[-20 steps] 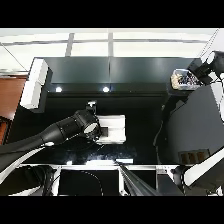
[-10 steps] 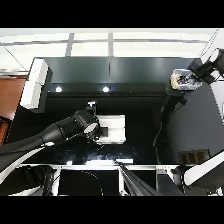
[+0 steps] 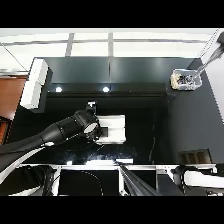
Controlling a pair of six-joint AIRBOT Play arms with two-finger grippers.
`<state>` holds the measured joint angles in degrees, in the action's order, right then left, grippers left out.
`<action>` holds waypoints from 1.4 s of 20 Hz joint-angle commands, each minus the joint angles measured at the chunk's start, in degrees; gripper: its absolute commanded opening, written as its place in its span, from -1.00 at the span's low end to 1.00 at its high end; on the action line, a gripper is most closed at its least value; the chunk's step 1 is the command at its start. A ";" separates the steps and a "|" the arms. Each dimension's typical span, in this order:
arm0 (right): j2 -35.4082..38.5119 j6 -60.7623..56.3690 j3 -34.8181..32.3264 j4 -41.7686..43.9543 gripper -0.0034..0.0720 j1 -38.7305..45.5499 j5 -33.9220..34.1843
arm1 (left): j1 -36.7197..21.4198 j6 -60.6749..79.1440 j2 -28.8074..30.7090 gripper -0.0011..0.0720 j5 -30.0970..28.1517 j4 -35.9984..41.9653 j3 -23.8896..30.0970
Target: Fold the box and place the chain.
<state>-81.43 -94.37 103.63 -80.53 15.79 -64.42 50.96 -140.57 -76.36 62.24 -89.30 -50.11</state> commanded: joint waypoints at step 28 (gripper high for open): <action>32.15 12.37 -37.90 30.32 -0.88 -38.97 -11.45 | 0.02 0.02 0.02 -0.89 -0.04 0.02 0.00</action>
<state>-49.36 -82.13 69.12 -52.66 -19.51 -78.52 50.96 -140.55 -76.36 62.22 -89.25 -50.11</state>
